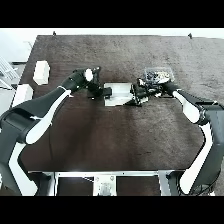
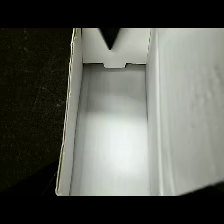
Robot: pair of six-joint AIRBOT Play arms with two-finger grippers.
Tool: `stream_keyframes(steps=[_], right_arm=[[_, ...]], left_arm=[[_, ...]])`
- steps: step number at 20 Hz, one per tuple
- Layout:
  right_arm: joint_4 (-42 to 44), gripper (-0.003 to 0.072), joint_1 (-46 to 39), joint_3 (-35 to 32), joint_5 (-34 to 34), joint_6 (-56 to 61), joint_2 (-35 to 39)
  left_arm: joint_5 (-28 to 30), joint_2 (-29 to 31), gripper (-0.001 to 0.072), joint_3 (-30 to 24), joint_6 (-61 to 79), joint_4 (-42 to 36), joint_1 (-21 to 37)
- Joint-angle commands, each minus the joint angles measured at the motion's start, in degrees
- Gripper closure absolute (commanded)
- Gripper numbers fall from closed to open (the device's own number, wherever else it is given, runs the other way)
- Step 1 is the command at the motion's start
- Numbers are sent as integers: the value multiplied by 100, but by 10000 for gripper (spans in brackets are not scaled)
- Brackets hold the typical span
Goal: Fold the box and place the chain.
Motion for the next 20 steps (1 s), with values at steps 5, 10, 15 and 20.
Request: stream_keyframes(steps=[5, 10, 15, 20], right_arm=[[2, 208, -2, -2, -15, 11, 0], [2, 208, -2, -2, -15, 11, 0], [2, 208, -2, -2, -15, 11, 0], [2, 208, -2, -2, -15, 11, 0]], left_arm=[[-267, -2, 244, 212, -330, 291, -85], [-1287, -337, 243, 868, -990, 529, -92], [-1827, -800, 243, 1639, -1215, 737, -271], [-2181, -944, 243, 1932, -1582, 1207, -369]])
